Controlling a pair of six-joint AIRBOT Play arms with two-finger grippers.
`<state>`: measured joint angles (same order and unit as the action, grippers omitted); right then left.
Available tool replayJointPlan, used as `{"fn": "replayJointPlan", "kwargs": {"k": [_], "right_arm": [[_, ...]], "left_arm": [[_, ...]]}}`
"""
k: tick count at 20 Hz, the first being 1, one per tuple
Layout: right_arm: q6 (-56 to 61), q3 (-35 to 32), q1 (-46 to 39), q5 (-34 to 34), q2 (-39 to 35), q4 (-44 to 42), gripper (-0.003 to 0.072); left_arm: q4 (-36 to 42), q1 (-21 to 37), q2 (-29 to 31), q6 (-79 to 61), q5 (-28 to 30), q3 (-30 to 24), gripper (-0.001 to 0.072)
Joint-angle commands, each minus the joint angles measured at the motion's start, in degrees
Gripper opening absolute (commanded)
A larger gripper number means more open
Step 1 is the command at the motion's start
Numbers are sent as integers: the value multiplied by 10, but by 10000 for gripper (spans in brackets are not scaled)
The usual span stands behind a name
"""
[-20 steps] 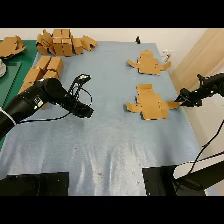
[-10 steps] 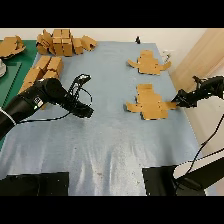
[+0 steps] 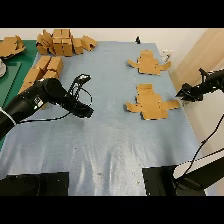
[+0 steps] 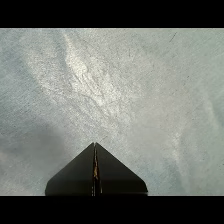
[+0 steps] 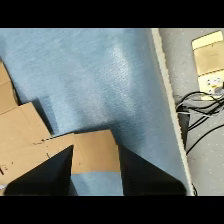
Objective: Fold the box.
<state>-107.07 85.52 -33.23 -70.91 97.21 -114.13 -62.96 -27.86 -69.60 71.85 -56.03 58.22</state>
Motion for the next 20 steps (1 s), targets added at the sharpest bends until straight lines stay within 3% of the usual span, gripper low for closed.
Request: {"fn": "replayJointPlan", "kwargs": {"k": [1, 9, 14, 20], "right_arm": [[6, 8, 0, 6, 11, 18, 431], [-10, 8, -5, -13, 42, -3, 431], [-34, 8, -5, -76, 42, -8, 431], [-107, 8, -2, -158, 42, -143, 431]], "left_arm": [[0, 0, 0, 0, 0, 0, 11], [0, 0, 0, 0, 0, 0, 11], [0, 0, 0, 0, 0, 0, 11], [0, 0, 0, 0, 0, 0, 11]]}}
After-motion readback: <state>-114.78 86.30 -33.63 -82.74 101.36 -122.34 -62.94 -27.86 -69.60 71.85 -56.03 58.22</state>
